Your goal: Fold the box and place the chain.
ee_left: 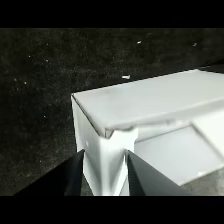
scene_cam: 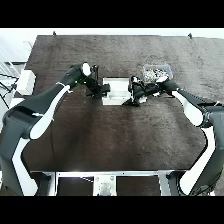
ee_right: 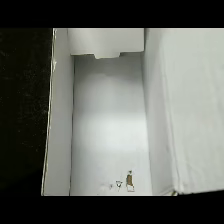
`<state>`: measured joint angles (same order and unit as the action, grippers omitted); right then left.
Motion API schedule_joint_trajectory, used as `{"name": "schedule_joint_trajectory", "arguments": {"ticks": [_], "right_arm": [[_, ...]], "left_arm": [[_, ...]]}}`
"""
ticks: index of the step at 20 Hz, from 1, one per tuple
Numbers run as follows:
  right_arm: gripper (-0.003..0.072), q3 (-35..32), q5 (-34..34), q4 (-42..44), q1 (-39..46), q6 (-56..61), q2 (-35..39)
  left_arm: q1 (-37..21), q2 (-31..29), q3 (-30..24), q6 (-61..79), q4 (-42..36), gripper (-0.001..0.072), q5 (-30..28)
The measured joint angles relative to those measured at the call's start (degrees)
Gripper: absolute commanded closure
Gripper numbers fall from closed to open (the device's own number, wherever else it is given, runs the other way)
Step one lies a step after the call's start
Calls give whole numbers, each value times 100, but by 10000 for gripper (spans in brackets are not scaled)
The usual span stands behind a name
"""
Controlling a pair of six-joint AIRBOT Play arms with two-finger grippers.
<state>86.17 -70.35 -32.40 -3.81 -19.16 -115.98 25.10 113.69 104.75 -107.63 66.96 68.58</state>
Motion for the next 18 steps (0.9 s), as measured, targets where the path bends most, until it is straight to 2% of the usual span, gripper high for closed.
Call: {"name": "schedule_joint_trajectory", "arguments": {"ticks": [8,12,13,18], "right_arm": [[134,0,0,0,0,2,0],[134,0,0,0,0,2,0],[134,0,0,0,0,2,0],[134,0,0,0,-2,2,0]], "left_arm": [[92,568,953,-317,540,385,562],[127,686,1108,-420,776,391,649],[131,702,1126,-444,811,433,656],[166,732,1165,-485,975,433,669]]}}
